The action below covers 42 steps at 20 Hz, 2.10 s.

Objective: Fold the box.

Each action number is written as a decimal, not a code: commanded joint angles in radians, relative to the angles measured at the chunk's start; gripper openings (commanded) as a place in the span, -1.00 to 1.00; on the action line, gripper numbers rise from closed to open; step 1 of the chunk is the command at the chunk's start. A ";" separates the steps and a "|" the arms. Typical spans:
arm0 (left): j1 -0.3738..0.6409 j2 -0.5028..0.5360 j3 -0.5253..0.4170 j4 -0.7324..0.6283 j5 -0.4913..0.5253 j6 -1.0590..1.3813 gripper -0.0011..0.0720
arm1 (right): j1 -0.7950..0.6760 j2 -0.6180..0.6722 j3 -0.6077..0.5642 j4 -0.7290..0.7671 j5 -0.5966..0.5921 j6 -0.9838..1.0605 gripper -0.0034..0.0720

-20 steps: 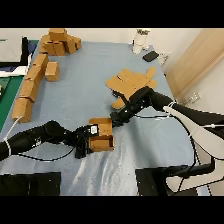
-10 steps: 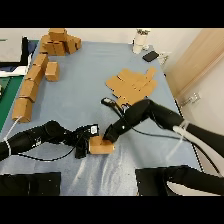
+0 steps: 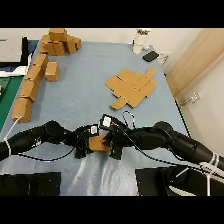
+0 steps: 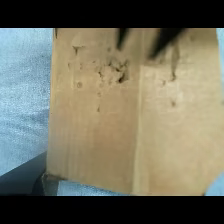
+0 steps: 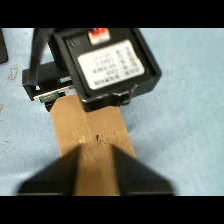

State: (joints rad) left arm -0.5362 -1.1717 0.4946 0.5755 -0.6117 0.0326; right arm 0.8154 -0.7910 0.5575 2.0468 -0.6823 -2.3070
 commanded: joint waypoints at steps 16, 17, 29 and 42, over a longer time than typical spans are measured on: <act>0.000 0.000 0.001 0.000 0.000 0.000 0.09 | 0.180 -0.127 -0.010 -0.133 0.168 -0.306 0.35; 0.000 0.000 0.001 0.000 0.000 0.000 0.09 | 0.186 -0.138 -0.010 -0.164 0.182 -0.289 0.35; 0.000 0.000 0.001 0.000 0.000 0.000 0.09 | 0.208 -0.101 -0.009 -0.359 0.233 -0.187 -0.04; 0.000 0.000 0.001 0.000 0.000 0.000 0.09 | 0.209 -0.103 -0.011 -0.458 0.213 -0.092 -0.35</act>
State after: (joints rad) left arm -0.5362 -1.1717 0.4946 0.5755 -0.6113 0.0326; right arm 1.0225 -0.8936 0.5476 1.5852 -0.4557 -2.4054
